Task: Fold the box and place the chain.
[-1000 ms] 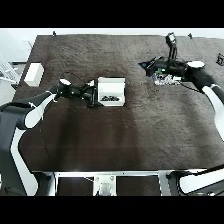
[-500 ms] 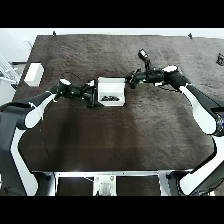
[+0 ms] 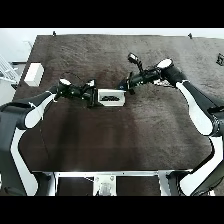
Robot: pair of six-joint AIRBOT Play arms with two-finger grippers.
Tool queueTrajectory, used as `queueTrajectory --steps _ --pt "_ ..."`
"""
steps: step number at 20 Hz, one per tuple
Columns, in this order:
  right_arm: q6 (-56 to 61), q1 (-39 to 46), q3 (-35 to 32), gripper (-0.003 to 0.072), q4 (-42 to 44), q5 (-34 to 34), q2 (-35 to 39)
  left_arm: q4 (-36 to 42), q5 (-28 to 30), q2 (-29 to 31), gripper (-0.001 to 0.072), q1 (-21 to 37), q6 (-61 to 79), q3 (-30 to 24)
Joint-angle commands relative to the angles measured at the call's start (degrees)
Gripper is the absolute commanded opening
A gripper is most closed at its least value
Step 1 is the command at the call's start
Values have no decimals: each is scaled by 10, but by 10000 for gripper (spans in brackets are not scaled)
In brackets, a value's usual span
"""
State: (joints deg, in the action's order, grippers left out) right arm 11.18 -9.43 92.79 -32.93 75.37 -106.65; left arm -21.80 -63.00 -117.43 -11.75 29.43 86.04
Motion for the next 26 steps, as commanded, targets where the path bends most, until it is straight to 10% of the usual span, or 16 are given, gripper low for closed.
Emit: queueTrajectory --steps 1,7,11,26 --pt "3 -19 6 260 -29 19 0 0 0 0 354 0 0 0" --pt "2 -33 6 267 -32 9 0 0 0 0 354 0 0 0" --pt "2 -35 6 437 -35 7 0 0 0 0 354 0 0 0" --pt "2 -49 6 435 -93 -24 2 0 0 0 354 0 0 0"
